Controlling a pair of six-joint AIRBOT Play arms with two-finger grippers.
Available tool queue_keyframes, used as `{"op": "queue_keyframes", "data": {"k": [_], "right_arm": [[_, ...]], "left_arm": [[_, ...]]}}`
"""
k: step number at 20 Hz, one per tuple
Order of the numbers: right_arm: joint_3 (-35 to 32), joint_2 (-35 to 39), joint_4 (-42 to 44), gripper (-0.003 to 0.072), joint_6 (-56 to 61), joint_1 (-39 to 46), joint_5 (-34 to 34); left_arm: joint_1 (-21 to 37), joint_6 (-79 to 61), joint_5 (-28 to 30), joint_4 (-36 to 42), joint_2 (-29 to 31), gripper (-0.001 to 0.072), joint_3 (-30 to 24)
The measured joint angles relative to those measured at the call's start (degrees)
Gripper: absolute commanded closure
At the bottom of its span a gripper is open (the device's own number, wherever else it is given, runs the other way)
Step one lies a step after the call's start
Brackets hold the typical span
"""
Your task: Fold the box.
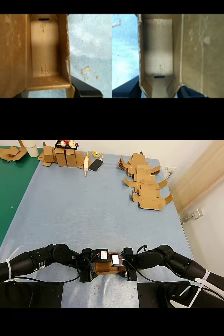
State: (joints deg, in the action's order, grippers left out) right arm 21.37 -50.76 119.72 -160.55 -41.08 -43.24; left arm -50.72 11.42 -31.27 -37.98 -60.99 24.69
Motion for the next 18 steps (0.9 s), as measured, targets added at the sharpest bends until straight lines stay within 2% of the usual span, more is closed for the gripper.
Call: {"op": "queue_keyframes", "data": {"k": [8,9,18], "right_arm": [[0.0,0.0,-0.15,0.0179,-0.02,0.0,0.04],[0.0,0.0,-0.5,0.0126,-0.02,0.0,0.04],[0.02,0.09,-2.32,0.0111,-0.02,0.02,-0.07]], "left_arm": [[0.0,-0.04,0.33,-0.11,-0.07,0.0463,0.0],[0.0,-0.02,0.39,-0.11,-0.07,0.0463,0.0],[0.0,-0.04,0.52,-0.09,-0.07,0.0463,0.0]]}}
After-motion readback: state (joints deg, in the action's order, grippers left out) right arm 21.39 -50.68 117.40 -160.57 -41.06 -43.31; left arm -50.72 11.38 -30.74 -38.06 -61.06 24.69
